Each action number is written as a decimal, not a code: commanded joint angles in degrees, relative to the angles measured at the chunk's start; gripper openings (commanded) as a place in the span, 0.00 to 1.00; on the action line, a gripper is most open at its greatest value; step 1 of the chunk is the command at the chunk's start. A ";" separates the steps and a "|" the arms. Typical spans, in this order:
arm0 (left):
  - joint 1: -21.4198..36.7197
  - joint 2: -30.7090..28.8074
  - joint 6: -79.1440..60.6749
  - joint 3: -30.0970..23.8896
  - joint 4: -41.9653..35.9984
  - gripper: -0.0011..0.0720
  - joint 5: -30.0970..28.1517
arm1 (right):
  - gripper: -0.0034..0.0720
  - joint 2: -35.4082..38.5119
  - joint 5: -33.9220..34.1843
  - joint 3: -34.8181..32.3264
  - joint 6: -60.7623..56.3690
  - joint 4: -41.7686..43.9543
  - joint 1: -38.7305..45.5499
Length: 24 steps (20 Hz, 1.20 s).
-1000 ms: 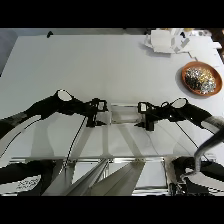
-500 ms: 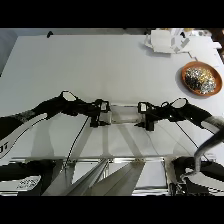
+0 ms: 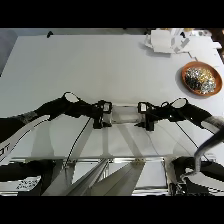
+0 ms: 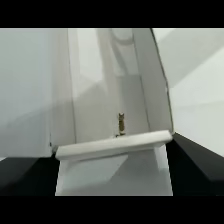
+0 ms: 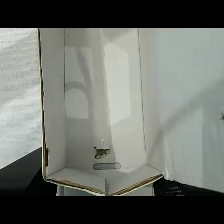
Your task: Fold the box and place the chain.
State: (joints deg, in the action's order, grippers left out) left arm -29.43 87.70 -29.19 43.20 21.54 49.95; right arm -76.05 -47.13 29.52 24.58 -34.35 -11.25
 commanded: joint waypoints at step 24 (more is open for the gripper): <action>-0.31 1.75 0.28 0.02 -1.36 0.25 -0.26 | 0.41 0.04 0.02 -0.02 -0.07 0.13 0.00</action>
State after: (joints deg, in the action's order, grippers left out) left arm -29.69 89.41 -28.91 43.22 20.12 49.60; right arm -76.05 -47.13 29.52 24.51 -34.33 -11.25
